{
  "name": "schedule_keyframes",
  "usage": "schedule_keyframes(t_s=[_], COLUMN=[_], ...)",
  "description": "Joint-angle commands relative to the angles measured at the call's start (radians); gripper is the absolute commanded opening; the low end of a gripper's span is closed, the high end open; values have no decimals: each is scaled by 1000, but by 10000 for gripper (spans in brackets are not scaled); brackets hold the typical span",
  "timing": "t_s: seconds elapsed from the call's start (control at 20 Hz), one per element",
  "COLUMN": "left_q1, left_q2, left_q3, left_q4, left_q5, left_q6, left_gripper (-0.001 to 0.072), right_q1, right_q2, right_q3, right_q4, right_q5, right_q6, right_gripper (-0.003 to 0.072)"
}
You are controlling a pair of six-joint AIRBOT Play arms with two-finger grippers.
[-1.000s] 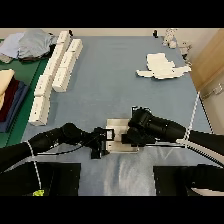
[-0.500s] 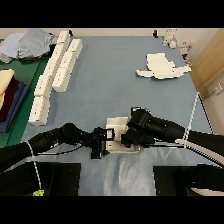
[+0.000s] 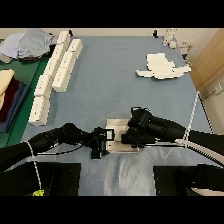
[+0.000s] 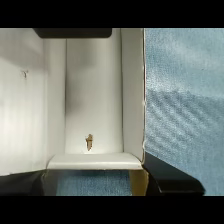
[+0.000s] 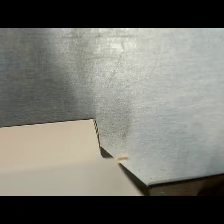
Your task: Fold the box.
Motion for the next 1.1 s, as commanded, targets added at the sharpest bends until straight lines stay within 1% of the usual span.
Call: schedule_keyframes(t_s=[0.0, 0.05, 0.1, 0.3, 0.4, 0.5, 0.55, 0.7, 0.75, 0.8, 0.85, 0.9, 0.95, 1.0, 1.05], left_q1=[0, 0, 0, 0, 0, 0, 0, 0, 0, 0, 0, 0, 0, 0, 0], left_q2=[0, 0, 0, 0, 0, 0, 0, 0, 0, 0, 0, 0, 0, 0, 0], left_q3=[1, 1, 1, 1, 1, 1, 1, 1, 1, 1, 1, 1, 1, 1, 1], left_q4=[-2, -2, -2, -2, -2, -2, -2, -2, -2, -2, -2, -2, -2, -2, -2], left_q5=[0, 0, 0, 0, 0, 0, 0, 0, 0, 0, 0, 0, 0, 0, 0], left_q6=[-1, -1, -1, -1, -1, -1, -1, -1, -1, -1, -1, -1, -1, -1, -1], left_gripper=[474, 474, 474, 474, 474, 474, 474, 474, 474, 474, 474, 474, 474, 474, 474], right_q1=[1, 1, 1, 0, -3, -26, -47, -161, -228, -306, -400, -502, -597, -694, -771], right_q2=[1, 2, 2, 47, 105, 182, 222, 319, 332, 331, 320, 300, 271, 228, 178], right_q3=[1, 2, 6, 47, 77, 94, 94, 93, 89, 80, 63, 41, 19, -1, -9], right_q4=[4, 8, 9, 1, -39, -47, -47, -89, -98, -89, -52, 32, 148, 307, 461], right_q5=[4, -4, -23, -97, -129, -181, -188, -188, -182, -175, -150, -99, -37, 30, 60], right_q6=[-24, -27, -28, -63, -64, -77, -86, -145, -189, -249, -326, -418, -528, -674, -798], right_gripper=[240, 504, 555, 555, 555, 554, 550, 346, 129, 28, 5, 0, 0, 0, 0])
